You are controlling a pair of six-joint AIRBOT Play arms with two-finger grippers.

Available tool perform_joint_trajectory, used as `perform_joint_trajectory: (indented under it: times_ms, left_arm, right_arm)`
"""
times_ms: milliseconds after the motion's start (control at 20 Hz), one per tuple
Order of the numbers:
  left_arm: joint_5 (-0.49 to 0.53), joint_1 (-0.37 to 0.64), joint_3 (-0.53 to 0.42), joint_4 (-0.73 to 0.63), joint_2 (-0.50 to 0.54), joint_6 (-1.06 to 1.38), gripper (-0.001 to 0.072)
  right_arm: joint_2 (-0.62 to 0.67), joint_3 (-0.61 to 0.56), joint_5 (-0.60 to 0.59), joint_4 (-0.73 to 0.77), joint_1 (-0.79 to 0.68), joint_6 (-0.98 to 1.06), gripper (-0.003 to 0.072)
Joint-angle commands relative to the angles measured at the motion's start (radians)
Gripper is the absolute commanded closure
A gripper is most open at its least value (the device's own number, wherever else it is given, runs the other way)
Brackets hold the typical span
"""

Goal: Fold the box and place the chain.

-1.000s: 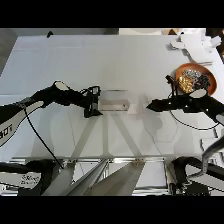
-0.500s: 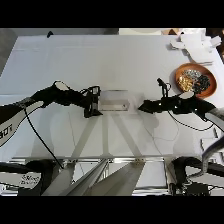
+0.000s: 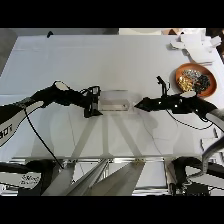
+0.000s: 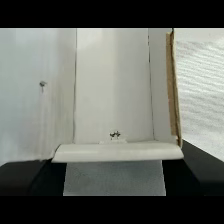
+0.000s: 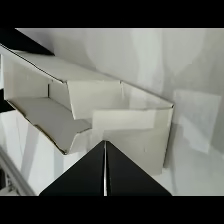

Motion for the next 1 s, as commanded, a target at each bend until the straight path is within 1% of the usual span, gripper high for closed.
perform_joint_trajectory:
  times_ms: [0,150,200,300,400,500,700,800,950]
  left_arm:
    - [0.0,0.0,0.0,0.0,0.0,0.0,0.0435]
    - [0.0,0.0,0.0,0.0,0.0,0.0,0.0435]
    - [0.0,0.0,0.0,0.0,0.0,0.0,0.0435]
    - [0.0,0.0,0.0,0.0,0.0,0.0,0.0435]
    - [0.0,0.0,0.0,0.0,0.0,0.0,0.0435]
    - [0.0,0.0,0.0,0.0,0.0,0.0,0.0435]
    - [0.0,0.0,0.0,0.001,0.0,0.0,0.0435]
    - [0.0,0.0,0.0,0.001,0.0,0.0,0.0435]
    - [0.0,0.0,0.0,0.0,0.0,0.0,0.0435]
  right_arm:
    - [0.069,0.0,-0.016,-0.07,-0.06,-0.042,0.068]
    - [0.076,-0.001,0.002,-0.254,-0.112,-0.04,0.068]
    - [0.067,-0.001,-0.002,-0.269,-0.113,-0.036,0.0681]
    - [0.031,-0.001,-0.013,-0.237,-0.105,-0.028,0.0682]
    - [-0.016,-0.001,-0.024,-0.234,-0.078,-0.025,0.0685]
    - [-0.064,-0.001,-0.027,-0.2,-0.041,-0.026,0.0685]
    - [-0.111,-0.001,-0.092,-0.177,0.024,-0.024,0.0686]
    - [-0.127,-0.001,-0.072,-0.135,0.04,-0.027,0.0686]
    - [-0.122,-0.001,-0.017,-0.015,0.042,-0.1,0.0685]
